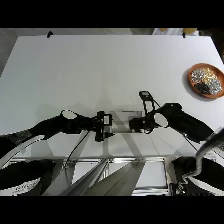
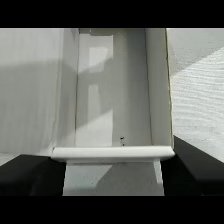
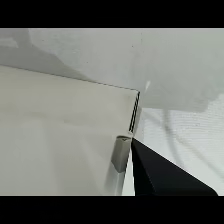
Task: Fold the box and place the chain.
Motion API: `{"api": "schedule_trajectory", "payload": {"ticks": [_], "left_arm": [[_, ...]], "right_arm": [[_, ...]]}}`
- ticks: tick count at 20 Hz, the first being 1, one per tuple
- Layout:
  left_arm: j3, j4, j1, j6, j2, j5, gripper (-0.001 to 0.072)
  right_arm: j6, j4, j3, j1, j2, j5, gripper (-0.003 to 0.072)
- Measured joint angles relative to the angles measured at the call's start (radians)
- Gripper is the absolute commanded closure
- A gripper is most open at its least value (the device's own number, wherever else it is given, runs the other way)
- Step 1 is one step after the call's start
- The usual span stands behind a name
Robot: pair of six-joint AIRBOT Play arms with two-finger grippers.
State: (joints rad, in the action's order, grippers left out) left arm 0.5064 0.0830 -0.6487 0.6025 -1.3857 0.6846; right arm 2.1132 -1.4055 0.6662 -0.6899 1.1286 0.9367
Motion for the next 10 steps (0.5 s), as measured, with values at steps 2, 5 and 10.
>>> {"api": "schedule_trajectory", "payload": {"ticks": [2, 5, 10], "left_arm": [[0.0, 0.0, 0.0, 0.0, 0.0, 0.0, 0.0438], [0.0, 0.0, 0.0, 0.0, 0.0, 0.0, 0.0438], [0.0, 0.0, 0.0, 0.0, 0.0, 0.001, 0.0438]], "right_arm": [[0.057, -0.032, 0.006, -0.006, 0.002, 0.002, 0.0409], [0.105, -0.086, 0.019, -0.018, 0.003, 0.013, 0.0409], [0.133, -0.159, 0.029, -0.046, 0.023, 0.054, 0.0407]]}}
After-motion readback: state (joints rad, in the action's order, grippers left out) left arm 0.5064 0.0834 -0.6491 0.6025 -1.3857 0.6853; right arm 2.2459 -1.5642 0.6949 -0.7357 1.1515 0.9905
